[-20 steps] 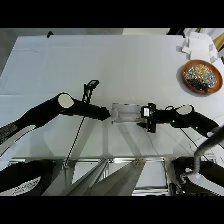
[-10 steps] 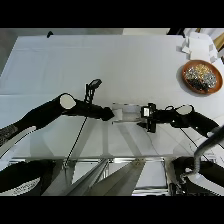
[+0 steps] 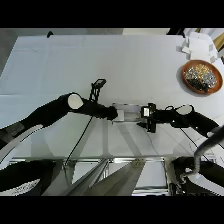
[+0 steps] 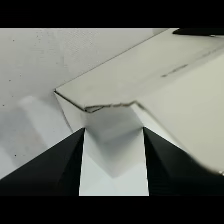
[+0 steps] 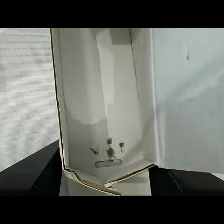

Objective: Fold the box and place the chain.

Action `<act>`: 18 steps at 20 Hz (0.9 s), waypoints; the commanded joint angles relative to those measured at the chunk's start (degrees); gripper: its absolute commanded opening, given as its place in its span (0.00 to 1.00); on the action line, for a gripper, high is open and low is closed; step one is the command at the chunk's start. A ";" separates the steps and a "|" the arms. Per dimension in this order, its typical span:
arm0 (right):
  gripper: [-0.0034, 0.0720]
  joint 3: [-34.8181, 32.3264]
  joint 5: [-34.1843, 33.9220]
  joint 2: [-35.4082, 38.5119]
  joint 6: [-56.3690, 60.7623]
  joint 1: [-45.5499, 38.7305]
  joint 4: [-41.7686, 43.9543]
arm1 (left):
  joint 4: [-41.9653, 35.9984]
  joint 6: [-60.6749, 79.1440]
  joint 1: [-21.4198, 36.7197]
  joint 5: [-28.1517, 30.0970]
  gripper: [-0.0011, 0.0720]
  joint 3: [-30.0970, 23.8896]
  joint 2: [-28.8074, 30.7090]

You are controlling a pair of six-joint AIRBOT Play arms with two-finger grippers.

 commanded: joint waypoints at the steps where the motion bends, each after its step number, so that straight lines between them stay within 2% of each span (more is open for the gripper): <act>1: 0.50 0.00 0.00 0.04 0.02 0.00 0.00 | 10.03 -11.61 -2.71 -6.01 0.58 6.23 -4.11; 5: 0.50 0.00 0.00 0.04 0.02 0.00 0.00 | 17.03 -23.47 -4.37 -11.41 0.58 12.02 -8.26; 10: 0.50 0.00 0.00 0.02 0.02 0.00 0.02 | 23.41 -37.13 -6.29 -14.49 0.57 13.53 -9.25; 14: 0.50 0.00 0.02 0.02 0.02 0.00 0.02 | 29.05 -40.79 -7.37 -19.04 0.57 17.53 -10.49; 18: 0.50 0.00 0.00 0.02 0.02 0.00 0.00 | 31.87 -42.53 -9.01 -25.57 0.57 23.52 -15.04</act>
